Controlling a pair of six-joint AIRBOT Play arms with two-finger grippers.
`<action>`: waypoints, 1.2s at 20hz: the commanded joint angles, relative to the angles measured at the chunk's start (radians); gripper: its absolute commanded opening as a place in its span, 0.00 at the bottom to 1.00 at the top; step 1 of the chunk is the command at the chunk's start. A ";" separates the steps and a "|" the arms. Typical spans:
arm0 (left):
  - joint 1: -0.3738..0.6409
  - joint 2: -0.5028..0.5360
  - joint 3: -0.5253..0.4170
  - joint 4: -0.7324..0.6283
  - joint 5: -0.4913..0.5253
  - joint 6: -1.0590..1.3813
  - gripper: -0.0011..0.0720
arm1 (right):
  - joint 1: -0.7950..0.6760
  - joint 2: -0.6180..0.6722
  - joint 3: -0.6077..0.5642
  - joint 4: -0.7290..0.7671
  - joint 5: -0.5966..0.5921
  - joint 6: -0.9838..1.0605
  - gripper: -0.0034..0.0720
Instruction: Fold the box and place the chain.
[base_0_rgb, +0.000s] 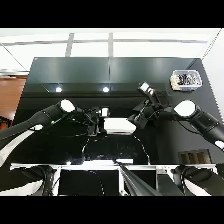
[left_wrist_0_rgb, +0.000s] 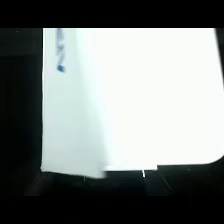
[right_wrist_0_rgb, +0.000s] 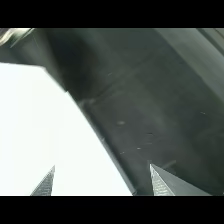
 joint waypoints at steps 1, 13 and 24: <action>-0.001 0.000 0.001 0.000 -0.002 0.000 0.49 | 0.030 -0.002 0.005 -0.026 0.087 -0.186 0.96; -0.001 0.000 0.001 0.000 -0.002 0.000 0.49 | 0.031 -0.003 0.041 -0.085 0.118 -0.235 0.72; -0.001 0.000 0.001 0.000 -0.002 0.000 0.49 | 0.062 -0.037 0.041 -0.099 0.063 -0.237 0.72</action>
